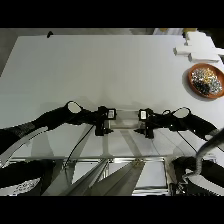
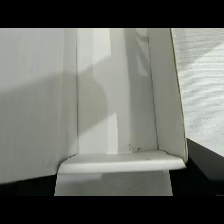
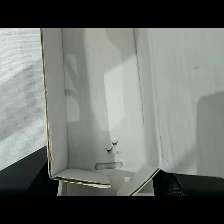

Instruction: Fold the box and place the chain.

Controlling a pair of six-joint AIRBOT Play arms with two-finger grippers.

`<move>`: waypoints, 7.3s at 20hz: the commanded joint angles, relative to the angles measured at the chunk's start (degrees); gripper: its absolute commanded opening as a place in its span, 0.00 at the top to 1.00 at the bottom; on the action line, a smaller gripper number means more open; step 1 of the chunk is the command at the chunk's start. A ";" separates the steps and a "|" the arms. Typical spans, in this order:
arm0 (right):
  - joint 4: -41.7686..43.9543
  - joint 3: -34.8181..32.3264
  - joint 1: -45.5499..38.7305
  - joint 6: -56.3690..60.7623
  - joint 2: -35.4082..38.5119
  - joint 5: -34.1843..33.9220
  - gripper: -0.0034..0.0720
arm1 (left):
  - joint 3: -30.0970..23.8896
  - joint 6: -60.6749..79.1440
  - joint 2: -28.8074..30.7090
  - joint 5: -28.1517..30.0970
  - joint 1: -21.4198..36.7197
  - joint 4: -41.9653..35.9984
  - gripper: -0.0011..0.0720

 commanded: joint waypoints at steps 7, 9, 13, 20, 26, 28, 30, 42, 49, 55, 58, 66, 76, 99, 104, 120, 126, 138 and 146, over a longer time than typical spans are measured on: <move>-0.04 0.02 0.00 0.02 0.04 0.07 0.53 | -2.03 0.04 -0.17 -3.41 4.15 -0.20 0.03; -0.04 0.02 0.00 0.04 0.04 0.07 0.53 | -2.05 2.97 -0.17 -3.74 4.68 -2.51 0.03; -0.04 0.02 0.00 0.02 0.04 0.07 0.53 | -3.21 12.11 -0.17 -5.14 5.27 -9.68 0.02; -0.04 0.02 0.00 0.04 0.04 0.07 0.53 | -3.78 14.10 -0.28 -5.25 4.72 -11.54 0.02; -0.04 0.02 0.02 0.02 0.04 0.07 0.53 | -3.74 14.03 -0.83 -5.29 4.22 -11.74 0.03; -0.04 0.02 0.00 0.02 0.04 0.07 0.53 | -3.74 14.03 -0.83 -4.96 3.96 -11.69 0.03; -0.04 0.02 0.00 0.02 0.04 0.07 0.53 | -3.67 13.73 -0.85 -4.31 3.39 -10.78 0.04; -0.04 0.02 0.00 0.04 0.04 0.07 0.53 | -3.63 12.79 -0.85 -2.78 2.80 -10.88 0.19; -0.04 0.02 0.00 0.02 0.04 0.07 0.53 | -3.63 12.13 -0.81 -0.26 1.40 -10.84 0.72; -0.04 0.02 0.00 0.02 0.04 0.07 0.53 | -3.63 12.15 -0.81 -0.37 1.40 -10.84 0.71; -0.04 0.02 0.00 0.02 0.04 0.07 0.53 | -3.63 12.13 -0.81 -0.37 1.40 -10.84 0.71; -0.02 0.02 0.00 0.02 0.04 0.11 0.53 | -3.63 12.13 -0.81 -0.37 1.40 -10.86 0.71; 0.00 0.02 0.00 0.15 0.15 1.75 0.28 | -3.63 12.15 -0.81 -0.37 1.40 -10.86 0.71; -15.13 0.00 0.02 41.75 31.63 18.01 0.93 | -3.63 12.15 -0.79 -0.37 1.40 -10.86 0.71; 13.11 0.00 0.07 33.55 22.34 -1.20 0.93 | -3.63 12.15 -0.79 -0.37 1.40 -10.86 0.71; 12.48 2.56 0.00 47.80 4.24 -7.54 0.93 | -3.63 12.15 -0.79 -0.37 1.40 -10.86 0.71; -16.68 5.86 0.00 60.06 18.47 -2.43 0.93 | -3.63 12.15 -0.79 -0.39 1.40 -10.86 0.71; -34.53 4.11 0.02 29.59 17.81 11.63 0.67 | -3.63 12.15 -0.79 -0.37 1.40 -10.86 0.71; -22.77 -0.31 0.00 19.80 16.68 0.20 0.67 | -3.63 12.15 -0.79 -0.37 1.40 -10.86 0.71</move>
